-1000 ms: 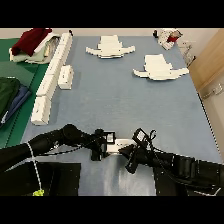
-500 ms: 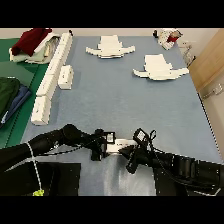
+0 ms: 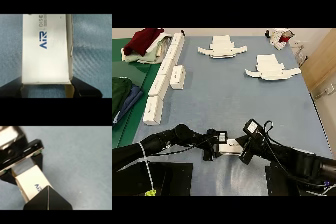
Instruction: Fold the box.
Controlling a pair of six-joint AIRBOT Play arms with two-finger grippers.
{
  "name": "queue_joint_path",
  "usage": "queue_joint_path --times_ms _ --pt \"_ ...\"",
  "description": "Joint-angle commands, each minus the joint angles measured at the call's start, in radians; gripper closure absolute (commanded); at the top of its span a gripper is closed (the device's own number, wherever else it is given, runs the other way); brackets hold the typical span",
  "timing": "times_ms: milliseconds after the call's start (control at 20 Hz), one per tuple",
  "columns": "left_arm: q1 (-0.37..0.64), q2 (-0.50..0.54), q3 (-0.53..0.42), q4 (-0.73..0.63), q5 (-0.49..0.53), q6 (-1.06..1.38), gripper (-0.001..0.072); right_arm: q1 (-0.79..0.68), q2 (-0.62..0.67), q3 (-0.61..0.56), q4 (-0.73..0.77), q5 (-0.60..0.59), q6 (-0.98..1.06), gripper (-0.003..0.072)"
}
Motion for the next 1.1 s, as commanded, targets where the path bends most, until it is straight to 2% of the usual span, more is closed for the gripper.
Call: queue_joint_path --times_ms 0,200,350,450,550,600,750,1050 --pt "0.0 0.0 0.0 0.001 0.0 0.002 0.0187 -0.078 0.003 0.101 0.063 -0.149 -0.211 0.0685" --pt "0.0 0.0 0.0 0.001 0.0 0.002 0.0187 -0.291 -0.022 0.213 0.386 -0.172 -0.606 0.0685" --pt "0.0 0.0 0.0 0.001 0.0 0.002 0.0187 -0.505 -0.087 0.302 0.557 -0.195 -0.799 0.0686" --pt "0.0 0.0 0.0 0.002 0.0 0.002 0.0187 -0.665 -0.154 0.373 0.792 -0.218 -1.022 0.0686" --pt "0.0 0.0 0.0 0.001 0.0 0.002 0.0187 -0.807 -0.254 0.458 1.009 -0.317 -1.207 0.0686" --pt "0.0 0.0 0.0 0.001 0.0 0.002 0.0187 -0.866 -0.314 0.501 1.06 -0.376 -1.257 0.0686" --pt "0.0 0.0 0.0 0.002 0.0 0.002 0.0187 -0.983 -0.481 0.607 1.082 -0.487 -1.312 0.0685" --pt "0.0 0.0 0.0 0.002 0.0 0.002 0.0187 -1.058 -0.663 0.648 1.085 -0.514 -1.354 0.0686"
